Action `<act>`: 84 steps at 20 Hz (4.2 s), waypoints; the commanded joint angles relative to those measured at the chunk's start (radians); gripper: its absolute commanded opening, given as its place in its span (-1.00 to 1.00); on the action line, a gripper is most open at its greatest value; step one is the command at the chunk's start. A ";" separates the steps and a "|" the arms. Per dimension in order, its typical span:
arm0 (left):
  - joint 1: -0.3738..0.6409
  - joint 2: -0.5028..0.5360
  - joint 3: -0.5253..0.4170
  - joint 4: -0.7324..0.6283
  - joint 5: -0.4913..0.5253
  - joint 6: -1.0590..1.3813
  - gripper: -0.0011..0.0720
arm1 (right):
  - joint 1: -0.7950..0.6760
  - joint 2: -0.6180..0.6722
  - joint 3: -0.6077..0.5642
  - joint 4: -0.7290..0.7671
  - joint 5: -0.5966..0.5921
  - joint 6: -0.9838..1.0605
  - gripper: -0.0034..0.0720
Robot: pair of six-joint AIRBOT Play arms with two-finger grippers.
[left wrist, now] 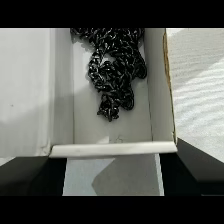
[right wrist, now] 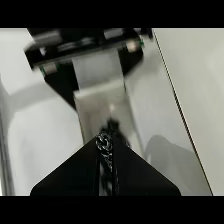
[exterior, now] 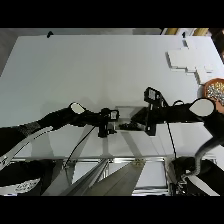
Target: Fold the box and place the chain.
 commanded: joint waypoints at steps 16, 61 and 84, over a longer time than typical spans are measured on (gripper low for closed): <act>0.000 0.001 0.000 0.000 0.000 0.000 -0.72 | -0.004 0.000 0.000 -0.285 -0.047 0.138 -0.37; 0.000 0.000 0.000 0.000 0.000 0.000 -0.72 | 0.007 0.045 -0.019 -0.022 0.055 -0.051 -0.86; 0.000 0.001 0.000 0.000 0.000 0.000 -0.72 | -0.285 -0.007 -0.034 -0.375 0.080 -0.240 -0.30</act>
